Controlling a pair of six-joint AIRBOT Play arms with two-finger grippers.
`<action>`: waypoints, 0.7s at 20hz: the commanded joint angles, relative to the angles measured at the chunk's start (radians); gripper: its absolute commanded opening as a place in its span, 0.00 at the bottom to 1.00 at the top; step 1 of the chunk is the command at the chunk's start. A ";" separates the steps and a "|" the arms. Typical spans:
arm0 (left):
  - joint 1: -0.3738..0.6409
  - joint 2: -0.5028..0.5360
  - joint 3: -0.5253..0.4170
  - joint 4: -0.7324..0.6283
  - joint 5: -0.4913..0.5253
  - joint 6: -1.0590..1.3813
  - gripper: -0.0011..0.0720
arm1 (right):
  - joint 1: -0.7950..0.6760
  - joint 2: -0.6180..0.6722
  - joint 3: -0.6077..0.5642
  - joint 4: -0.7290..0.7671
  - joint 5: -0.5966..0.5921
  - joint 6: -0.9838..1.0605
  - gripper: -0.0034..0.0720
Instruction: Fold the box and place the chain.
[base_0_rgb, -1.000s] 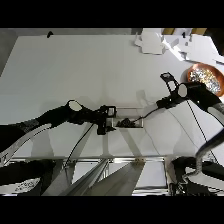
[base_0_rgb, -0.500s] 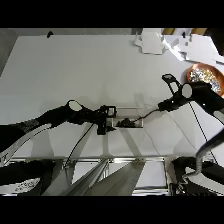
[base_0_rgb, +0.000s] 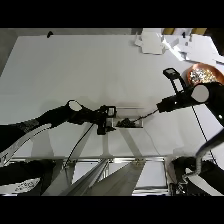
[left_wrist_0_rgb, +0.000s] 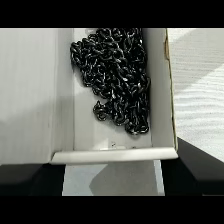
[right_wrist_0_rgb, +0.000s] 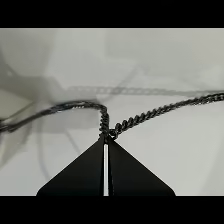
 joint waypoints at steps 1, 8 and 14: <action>0.000 0.001 0.000 0.000 0.000 0.000 0.16 | 0.104 0.169 0.000 0.079 0.067 -0.037 0.06; 0.000 0.001 0.000 0.000 0.000 0.000 0.16 | 0.173 0.341 0.000 0.337 0.056 -0.099 0.06; 0.000 0.001 0.000 0.000 0.000 0.000 0.16 | 0.173 0.342 -0.002 0.523 -0.049 -0.169 0.06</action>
